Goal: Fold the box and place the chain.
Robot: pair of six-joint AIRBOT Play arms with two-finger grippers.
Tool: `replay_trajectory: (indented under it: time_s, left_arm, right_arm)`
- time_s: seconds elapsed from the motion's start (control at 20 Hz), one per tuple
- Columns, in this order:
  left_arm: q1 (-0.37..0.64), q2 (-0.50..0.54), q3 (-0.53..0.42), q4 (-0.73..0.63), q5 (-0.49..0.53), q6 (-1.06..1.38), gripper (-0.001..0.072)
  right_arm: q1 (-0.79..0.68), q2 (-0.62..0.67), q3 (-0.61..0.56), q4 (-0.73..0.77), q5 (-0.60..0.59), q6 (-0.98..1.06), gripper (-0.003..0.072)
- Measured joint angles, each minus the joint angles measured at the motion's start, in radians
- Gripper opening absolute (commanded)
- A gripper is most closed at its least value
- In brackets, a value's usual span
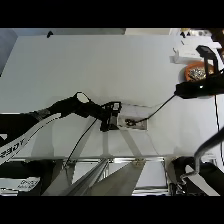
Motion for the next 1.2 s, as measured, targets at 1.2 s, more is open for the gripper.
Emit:
replay_trajectory:
  time_s: [1.2]
  left_arm:
    - [0.0,0.0,0.0,0.0,-0.001,0.0,0.0172]
  right_arm:
    - [0.715,0.084,0.0,0.014,-0.325,0.235,0.002]
